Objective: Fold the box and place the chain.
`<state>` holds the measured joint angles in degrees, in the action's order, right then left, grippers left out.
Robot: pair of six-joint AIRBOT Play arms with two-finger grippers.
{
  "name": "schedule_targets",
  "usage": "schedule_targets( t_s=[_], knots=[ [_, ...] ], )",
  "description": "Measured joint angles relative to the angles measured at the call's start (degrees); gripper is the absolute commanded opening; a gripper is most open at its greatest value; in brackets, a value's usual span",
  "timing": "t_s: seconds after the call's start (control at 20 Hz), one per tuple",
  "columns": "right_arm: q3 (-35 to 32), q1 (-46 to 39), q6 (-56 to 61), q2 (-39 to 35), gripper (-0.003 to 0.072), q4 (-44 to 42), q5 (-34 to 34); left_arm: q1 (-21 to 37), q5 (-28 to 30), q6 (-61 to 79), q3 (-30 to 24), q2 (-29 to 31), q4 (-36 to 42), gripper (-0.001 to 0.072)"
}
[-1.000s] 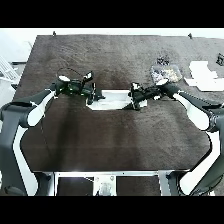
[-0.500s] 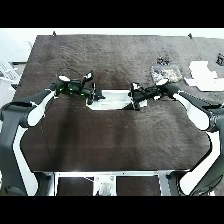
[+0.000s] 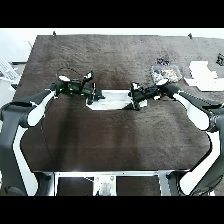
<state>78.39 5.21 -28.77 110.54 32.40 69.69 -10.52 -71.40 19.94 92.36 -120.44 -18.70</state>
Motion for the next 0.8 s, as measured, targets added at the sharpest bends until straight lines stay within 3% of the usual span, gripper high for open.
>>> schedule_targets(
  t_s=[0.2,0.25,0.3,0.35,0.75,0.8],
  knots=[
    [0.0,0.0,0.0,0.02,0.0549,0.0,0.0,0.0,0.07,0.0,-0.02,-0.02,0.83,0.0025],
    [0.0,-0.04,0.0,0.02,0.0549,0.0,-0.02,0.0,0.13,0.02,-0.02,-0.02,1.25,0.0143],
    [0.0,-0.09,0.0,0.02,0.055,-0.02,-0.02,-0.04,0.52,0.02,-0.02,-0.07,1.75,0.033],
    [0.0,-0.09,-0.11,0.0,0.055,0.02,0.0,-0.07,0.94,-0.02,-0.02,-0.09,2.4,0.0366],
    [0.0,-0.09,-0.09,0.0,0.055,0.02,0.0,0.57,-0.42,0.28,0.0,-0.07,3.74,0.0369],
    [0.0,-0.07,-0.09,0.0,0.055,0.02,0.0,0.94,-1.29,0.61,0.0,-0.02,3.78,0.0452]
  ],
)
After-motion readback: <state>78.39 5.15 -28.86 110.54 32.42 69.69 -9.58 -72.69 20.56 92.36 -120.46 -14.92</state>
